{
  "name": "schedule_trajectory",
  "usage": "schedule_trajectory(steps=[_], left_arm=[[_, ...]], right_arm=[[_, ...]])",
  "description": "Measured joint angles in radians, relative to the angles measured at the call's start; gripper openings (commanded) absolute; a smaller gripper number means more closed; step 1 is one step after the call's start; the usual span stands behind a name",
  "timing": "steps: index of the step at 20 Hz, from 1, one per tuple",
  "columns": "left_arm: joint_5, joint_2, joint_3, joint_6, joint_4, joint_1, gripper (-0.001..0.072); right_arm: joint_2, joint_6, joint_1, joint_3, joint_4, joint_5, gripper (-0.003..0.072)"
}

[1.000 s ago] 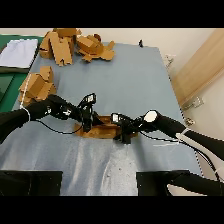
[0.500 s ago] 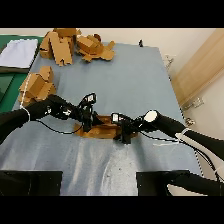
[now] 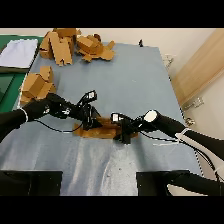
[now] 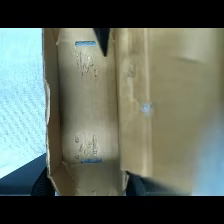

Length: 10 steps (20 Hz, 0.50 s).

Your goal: Fold the box.

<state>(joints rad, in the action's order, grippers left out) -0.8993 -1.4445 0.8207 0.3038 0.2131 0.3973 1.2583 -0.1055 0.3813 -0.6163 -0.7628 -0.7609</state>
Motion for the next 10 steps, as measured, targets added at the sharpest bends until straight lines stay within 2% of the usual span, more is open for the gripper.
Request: schedule_trajectory(steps=[4,5,6,7,10], left_arm=[[0.05,0.046,0.0,-0.047,0.073,0.0,0.0486],[0.065,0.067,0.0,-0.065,0.115,0.0,0.0395],[0.075,0.094,0.0,-0.095,0.168,0.0,0.0176],[0.079,0.121,0.0,-0.14,0.226,0.0,0.0015],[0.054,0.217,0.0,-0.361,0.413,0.0,0.0012]], right_arm=[[0.0,0.0,0.0,0.0,0.0,-0.001,0.0444],[0.0,0.0,0.0,0.0,0.0,-0.002,0.0444],[0.0,0.0,0.0,0.0,0.0,-0.003,0.0444],[0.0,0.0,0.0,0.0,0.0,-0.006,0.0444],[0.0,0.0,0.0,0.0,0.0,-0.01,0.0444]])
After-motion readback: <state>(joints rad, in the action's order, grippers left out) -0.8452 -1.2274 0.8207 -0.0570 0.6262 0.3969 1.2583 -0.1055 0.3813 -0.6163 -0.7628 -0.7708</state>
